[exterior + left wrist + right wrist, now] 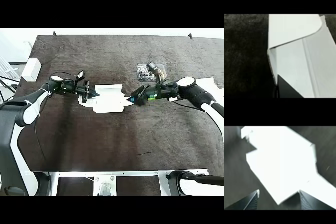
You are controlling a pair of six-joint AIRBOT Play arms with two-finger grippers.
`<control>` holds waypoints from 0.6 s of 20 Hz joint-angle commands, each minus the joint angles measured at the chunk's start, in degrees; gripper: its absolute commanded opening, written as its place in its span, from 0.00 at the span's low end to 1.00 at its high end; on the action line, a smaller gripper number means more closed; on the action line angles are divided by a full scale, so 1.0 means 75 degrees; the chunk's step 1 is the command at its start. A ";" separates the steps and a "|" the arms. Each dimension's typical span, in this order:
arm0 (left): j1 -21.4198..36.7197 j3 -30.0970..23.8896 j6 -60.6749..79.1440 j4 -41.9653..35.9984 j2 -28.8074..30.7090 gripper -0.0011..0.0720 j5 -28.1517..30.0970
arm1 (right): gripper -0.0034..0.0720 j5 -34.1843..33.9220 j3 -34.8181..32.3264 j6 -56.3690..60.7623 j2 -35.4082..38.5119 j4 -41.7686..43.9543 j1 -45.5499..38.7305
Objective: Fold the box and place the chain.
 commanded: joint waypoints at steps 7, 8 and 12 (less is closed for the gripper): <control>0.0000 0.0003 -0.0032 -0.0050 0.0003 0.04 0.0009 | 0.82 -0.1521 -0.0184 -0.0629 -0.0114 -0.2428 0.1317; 0.0000 0.0003 -0.0032 -0.0052 0.0003 0.04 0.0012 | 0.82 -0.1521 -0.0184 -0.0650 -0.0236 -0.2425 0.1399; 0.0000 0.0003 -0.0032 -0.0058 0.0003 0.04 0.0009 | 0.82 -0.1871 -0.0294 -0.1346 -0.0463 -0.2390 0.1813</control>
